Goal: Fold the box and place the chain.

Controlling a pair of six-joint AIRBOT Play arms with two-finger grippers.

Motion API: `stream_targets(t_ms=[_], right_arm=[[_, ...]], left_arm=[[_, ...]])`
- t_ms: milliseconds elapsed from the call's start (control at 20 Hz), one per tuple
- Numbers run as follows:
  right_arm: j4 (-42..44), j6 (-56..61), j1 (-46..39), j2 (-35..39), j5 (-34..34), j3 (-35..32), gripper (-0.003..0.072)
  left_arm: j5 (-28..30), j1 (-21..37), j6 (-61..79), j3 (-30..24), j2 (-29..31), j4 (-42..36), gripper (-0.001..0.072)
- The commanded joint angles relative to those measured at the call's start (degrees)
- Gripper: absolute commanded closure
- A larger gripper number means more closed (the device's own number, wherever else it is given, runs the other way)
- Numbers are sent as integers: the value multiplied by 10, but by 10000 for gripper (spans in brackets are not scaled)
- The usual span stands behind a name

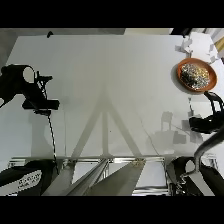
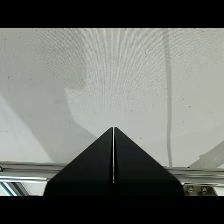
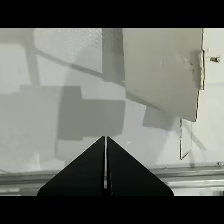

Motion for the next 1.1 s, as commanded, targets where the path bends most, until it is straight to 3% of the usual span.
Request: stream_targets(t_ms=[0, 200, 500, 550, 600, 750, 1050], right_arm=[[-1, 0, 0, 0, -21, 0, 679], [-35, 28, 0, 0, -56, 9, 679], [-431, 84, -1, -4, -98, 94, 678], [-445, 77, -2, -8, -107, 95, 648], [-441, 62, -9, -16, -124, 95, 552], [-441, 56, -40, -51, -155, 95, 171], [-426, 55, -107, -122, -175, 95, 139]], left_arm=[[0, 1, 0, 0, 0, 0, 696], [0, 1, 0, 0, 0, 0, 696], [0, 1, 0, 0, 0, 0, 696], [0, 1, 0, 0, 0, 0, 696], [0, 1, 0, 0, 0, 0, 696], [0, 1, 0, 0, 0, 0, 696], [0, 1, 0, 0, 0, 0, 696]])
